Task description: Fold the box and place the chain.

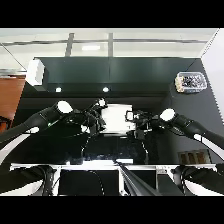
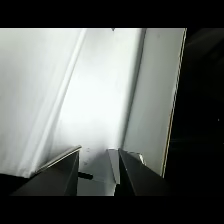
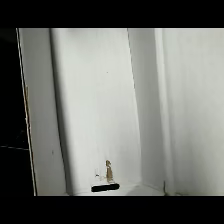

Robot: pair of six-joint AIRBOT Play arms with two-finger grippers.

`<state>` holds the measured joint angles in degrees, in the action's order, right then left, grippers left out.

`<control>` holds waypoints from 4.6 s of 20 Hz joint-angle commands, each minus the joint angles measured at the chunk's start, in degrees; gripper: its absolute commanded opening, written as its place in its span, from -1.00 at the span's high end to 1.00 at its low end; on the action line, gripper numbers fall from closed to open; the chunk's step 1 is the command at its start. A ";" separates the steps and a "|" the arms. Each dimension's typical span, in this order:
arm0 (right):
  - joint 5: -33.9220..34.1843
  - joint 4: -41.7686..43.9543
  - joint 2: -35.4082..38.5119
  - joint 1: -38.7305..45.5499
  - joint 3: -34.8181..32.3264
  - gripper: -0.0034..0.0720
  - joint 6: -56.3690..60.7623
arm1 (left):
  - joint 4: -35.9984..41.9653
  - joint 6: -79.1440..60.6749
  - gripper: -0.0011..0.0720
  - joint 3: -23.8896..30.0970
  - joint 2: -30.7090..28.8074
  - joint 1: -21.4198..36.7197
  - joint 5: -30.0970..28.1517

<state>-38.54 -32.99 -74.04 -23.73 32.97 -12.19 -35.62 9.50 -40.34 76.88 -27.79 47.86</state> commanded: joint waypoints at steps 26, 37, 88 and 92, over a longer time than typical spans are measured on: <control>-0.02 0.00 -0.02 0.00 -0.04 0.66 0.00 | -6.71 62.90 0.91 13.18 -11.30 34.07 13.81; 0.00 0.00 0.00 0.00 -0.04 0.66 0.00 | 9.68 47.01 0.91 8.02 1.62 19.02 11.78; 0.02 0.00 -0.02 0.00 -0.04 0.66 0.00 | -50.51 116.02 -0.38 -20.76 6.60 -18.47 14.23; 0.00 -0.02 -0.02 0.00 -0.04 0.66 0.00 | -52.57 120.87 -0.38 -20.81 8.31 -19.56 16.39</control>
<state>-38.52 -33.01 -74.04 -23.73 32.97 -12.21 -85.58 125.16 -60.40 83.79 -46.24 61.43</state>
